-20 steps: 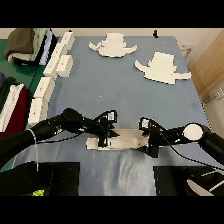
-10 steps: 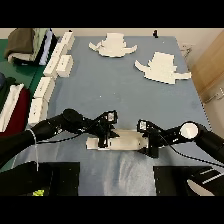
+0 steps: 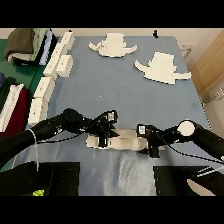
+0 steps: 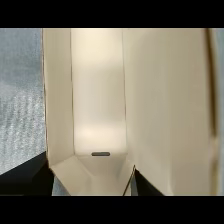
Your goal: Fold the box.
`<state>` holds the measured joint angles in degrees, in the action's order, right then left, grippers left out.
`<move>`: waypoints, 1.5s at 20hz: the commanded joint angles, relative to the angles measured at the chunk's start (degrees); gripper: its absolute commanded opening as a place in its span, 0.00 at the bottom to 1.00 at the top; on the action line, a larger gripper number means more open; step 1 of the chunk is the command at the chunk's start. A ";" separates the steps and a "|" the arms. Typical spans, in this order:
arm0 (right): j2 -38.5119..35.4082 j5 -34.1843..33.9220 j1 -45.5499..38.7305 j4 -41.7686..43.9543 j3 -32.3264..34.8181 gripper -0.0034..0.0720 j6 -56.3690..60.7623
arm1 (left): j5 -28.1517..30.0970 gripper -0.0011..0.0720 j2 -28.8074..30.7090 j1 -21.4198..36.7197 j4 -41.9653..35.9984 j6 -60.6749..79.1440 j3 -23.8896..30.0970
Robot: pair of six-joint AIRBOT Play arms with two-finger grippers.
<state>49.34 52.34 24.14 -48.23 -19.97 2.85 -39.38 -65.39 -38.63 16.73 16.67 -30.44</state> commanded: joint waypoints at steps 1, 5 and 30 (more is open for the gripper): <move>2.27 -0.55 -0.59 3.17 -0.07 0.89 -5.68 | -0.11 0.04 0.07 0.04 0.04 -0.04 -0.04; 3.43 -0.33 -0.59 3.21 -0.07 0.81 -5.92 | -0.11 0.04 0.07 0.04 0.04 -0.04 -0.04; 3.45 -1.79 -2.34 6.03 2.19 0.74 -9.94 | -0.11 0.04 0.07 0.04 0.04 -0.04 -0.04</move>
